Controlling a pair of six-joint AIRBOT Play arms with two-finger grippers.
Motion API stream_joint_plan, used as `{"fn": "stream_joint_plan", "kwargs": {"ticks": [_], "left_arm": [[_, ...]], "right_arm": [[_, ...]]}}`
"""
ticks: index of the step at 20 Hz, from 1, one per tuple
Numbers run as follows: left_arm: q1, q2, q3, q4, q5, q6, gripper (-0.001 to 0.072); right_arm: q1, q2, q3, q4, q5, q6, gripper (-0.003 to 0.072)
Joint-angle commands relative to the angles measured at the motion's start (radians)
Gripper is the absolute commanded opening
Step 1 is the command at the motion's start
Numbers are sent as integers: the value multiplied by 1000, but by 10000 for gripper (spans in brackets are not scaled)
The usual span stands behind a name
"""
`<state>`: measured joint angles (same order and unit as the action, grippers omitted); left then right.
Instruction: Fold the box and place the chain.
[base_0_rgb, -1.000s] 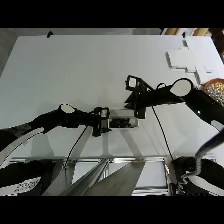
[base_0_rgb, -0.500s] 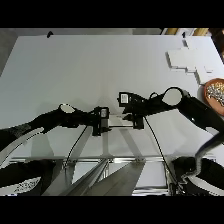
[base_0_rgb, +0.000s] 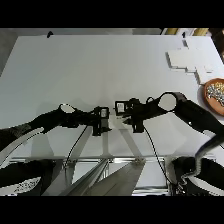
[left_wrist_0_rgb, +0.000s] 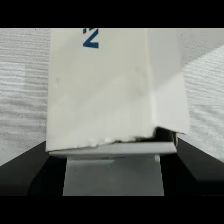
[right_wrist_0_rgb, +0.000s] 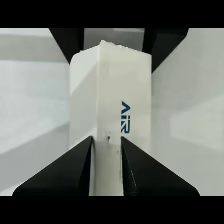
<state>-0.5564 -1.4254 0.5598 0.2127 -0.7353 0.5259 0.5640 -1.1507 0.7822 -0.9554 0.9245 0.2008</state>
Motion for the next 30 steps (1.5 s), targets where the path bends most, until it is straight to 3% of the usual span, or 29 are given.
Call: {"fn": "stream_joint_plan", "kwargs": {"ticks": [1,4,11,13,25,26,28,30], "left_arm": [[0,0,0,2,-2,1,69],[0,0,0,2,-2,1,69],[0,0,0,2,-2,1,69],[0,0,0,2,-2,1,69],[0,0,0,2,-2,1,69],[0,0,0,2,-2,1,69],[0,0,0,2,-2,1,69],[0,0,0,2,-2,1,69]], "right_arm": [[2,1,0,-16,-3,0,151],[2,1,-1,-16,-3,0,96],[2,6,-1,36,-1,0,96],[2,21,-1,35,-13,0,48],[2,26,-98,72,-143,-1,61],[2,27,-98,72,-131,-1,90],[2,29,-98,72,-98,-1,337],[2,40,-98,73,-70,-1,346]]}}
